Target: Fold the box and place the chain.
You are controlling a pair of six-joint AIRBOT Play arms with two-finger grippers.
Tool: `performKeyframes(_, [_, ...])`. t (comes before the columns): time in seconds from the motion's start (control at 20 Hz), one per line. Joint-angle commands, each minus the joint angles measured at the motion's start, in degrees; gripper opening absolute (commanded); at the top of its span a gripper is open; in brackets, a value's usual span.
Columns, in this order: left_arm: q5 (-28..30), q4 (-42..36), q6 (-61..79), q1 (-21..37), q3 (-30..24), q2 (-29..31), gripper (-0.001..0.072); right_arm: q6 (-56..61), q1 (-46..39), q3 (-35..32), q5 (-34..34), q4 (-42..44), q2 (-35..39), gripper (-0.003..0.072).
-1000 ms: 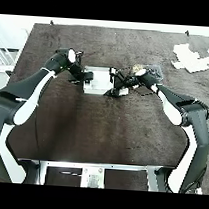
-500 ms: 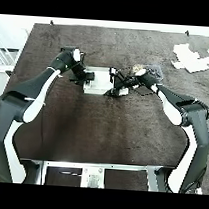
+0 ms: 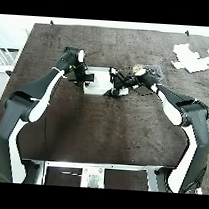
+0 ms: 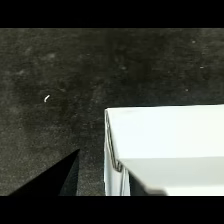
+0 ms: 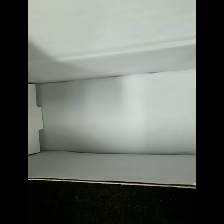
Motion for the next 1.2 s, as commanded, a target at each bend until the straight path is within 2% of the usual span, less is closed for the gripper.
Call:
performKeyframes(0.0, [-0.59, 1.55, -0.66, -0.04, 0.20, -0.13, 0.0352, 0.02, 0.00, -0.02, -0.02, -0.02, 0.02, 0.0567])
performKeyframes(0.65, [0.46, 1.07, -0.48, -1.44, 0.09, -0.13, 0.0349, 0.02, 0.00, -0.02, -0.02, -0.02, 0.02, 0.0568])
performKeyframes(0.75, [0.50, 1.68, -0.59, -2.01, 0.04, -0.13, 0.0274, 0.02, 0.00, -0.02, -0.02, -0.02, 0.02, 0.0568])
performKeyframes(0.95, [0.48, 1.70, -1.46, -2.19, 0.04, -0.13, 0.0272, 0.02, 0.00, -0.02, -0.02, -0.02, 0.02, 0.0567])
performKeyframes(1.05, [-0.87, 2.21, -2.23, -2.19, -0.17, -0.15, 0.0117, 0.02, 0.00, -0.02, -0.02, -0.02, 0.02, 0.0567])
performKeyframes(1.15, [-1.36, 2.78, -2.47, -2.19, -0.31, -0.28, 0.0117, 0.02, 0.00, -0.02, -0.02, -0.02, 0.02, 0.0567])
